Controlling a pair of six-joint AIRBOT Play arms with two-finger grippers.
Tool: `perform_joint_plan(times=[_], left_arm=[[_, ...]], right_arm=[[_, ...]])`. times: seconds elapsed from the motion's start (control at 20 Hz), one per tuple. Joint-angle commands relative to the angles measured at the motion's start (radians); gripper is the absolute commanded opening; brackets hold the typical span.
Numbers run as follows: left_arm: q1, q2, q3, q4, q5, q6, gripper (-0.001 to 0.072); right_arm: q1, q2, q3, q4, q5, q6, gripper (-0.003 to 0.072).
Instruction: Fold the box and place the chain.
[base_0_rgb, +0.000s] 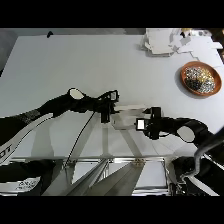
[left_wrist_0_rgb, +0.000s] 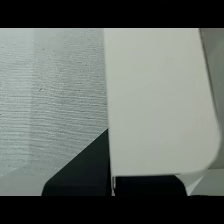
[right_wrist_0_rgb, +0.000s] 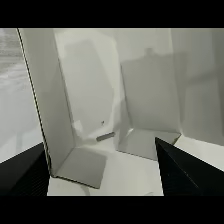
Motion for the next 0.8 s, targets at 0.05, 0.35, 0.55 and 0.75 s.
perform_joint_plan(times=[0.05,0.35,0.55,0.75], left_arm=[[-0.001,0.0,0.0,0.0,-0.001,0.001,0.0009],[-0.001,0.0,0.0,0.001,-0.001,0.001,0.0009],[-0.001,0.0,0.0,0.0,-0.001,0.001,0.0009],[-0.001,0.0,0.0,0.0,-0.001,0.001,0.0009]], right_arm=[[-0.076,-0.027,0.027,0.092,0.034,-0.104,0.069],[-0.161,-0.103,0.053,0.203,0.044,-0.234,0.069],[-0.227,-0.116,0.076,0.332,0.075,-0.362,0.069],[-0.262,-0.118,0.076,0.431,0.08,-0.496,0.0691]])
